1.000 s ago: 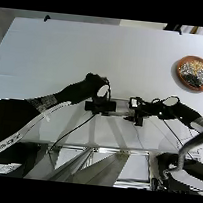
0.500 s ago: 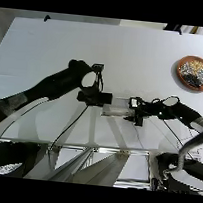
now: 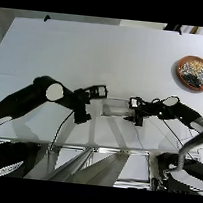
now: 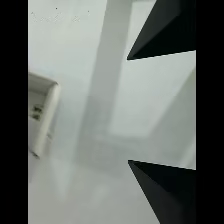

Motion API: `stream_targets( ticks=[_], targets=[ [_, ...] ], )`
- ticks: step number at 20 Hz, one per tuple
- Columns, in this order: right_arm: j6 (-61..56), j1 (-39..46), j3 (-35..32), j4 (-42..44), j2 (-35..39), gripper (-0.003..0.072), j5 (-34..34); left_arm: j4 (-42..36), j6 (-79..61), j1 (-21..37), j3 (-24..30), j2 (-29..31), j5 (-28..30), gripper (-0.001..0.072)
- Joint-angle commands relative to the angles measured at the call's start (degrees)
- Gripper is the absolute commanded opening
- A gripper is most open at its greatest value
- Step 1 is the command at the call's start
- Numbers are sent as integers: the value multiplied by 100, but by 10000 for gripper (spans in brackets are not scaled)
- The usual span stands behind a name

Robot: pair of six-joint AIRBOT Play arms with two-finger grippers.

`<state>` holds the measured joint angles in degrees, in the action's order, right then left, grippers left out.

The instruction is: Fold the box and place the chain.

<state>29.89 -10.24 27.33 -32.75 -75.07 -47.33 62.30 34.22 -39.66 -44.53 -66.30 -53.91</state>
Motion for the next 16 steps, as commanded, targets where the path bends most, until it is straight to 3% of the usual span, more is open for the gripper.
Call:
stream_targets(
  ticks=[1, 6, 13, 16],
  targets=[
    [0, -4, -2, 0, 0, 403, -4, -1803, -3926, 118, 984, -144, 1775, 699],
    [0, -4, -2, 2, 0, 403, -2, -2876, -4686, 157, 986, -964, 1768, 700],
    [0, -4, 0, 0, 0, 403, -4, -3847, -4765, 730, 979, -1040, 1519, 702],
    [0, -4, -2, 0, 0, 403, -4, -3989, -5606, 739, 979, -1106, 1207, 702]
  ],
)
